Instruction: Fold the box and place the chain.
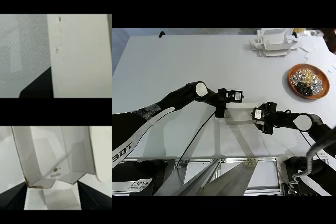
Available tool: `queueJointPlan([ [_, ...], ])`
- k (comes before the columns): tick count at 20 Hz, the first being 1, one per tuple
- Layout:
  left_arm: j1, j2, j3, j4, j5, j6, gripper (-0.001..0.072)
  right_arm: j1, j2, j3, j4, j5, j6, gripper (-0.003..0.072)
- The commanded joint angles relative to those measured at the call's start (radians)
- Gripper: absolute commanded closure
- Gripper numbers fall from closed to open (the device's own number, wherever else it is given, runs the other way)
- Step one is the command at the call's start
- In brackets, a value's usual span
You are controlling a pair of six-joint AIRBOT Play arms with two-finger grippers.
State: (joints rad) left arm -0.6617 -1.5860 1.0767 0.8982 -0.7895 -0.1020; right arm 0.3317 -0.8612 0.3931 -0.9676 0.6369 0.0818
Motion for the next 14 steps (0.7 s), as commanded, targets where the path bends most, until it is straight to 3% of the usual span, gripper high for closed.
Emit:
queueJointPlan([
  [1, -0.001, 0.0, 0.0, 0.0, 0.0, 0.0, 0.066, -0.036, -0.037, 0.007, 0.144, 0.006, -0.142, 0.0019],
  [14, -0.001, 0.0, 0.0, 0.0, 0.0, 0.0, 0.066, -0.124, -0.141, 0.084, 0.204, 0.029, -0.301, 0.0019],
])
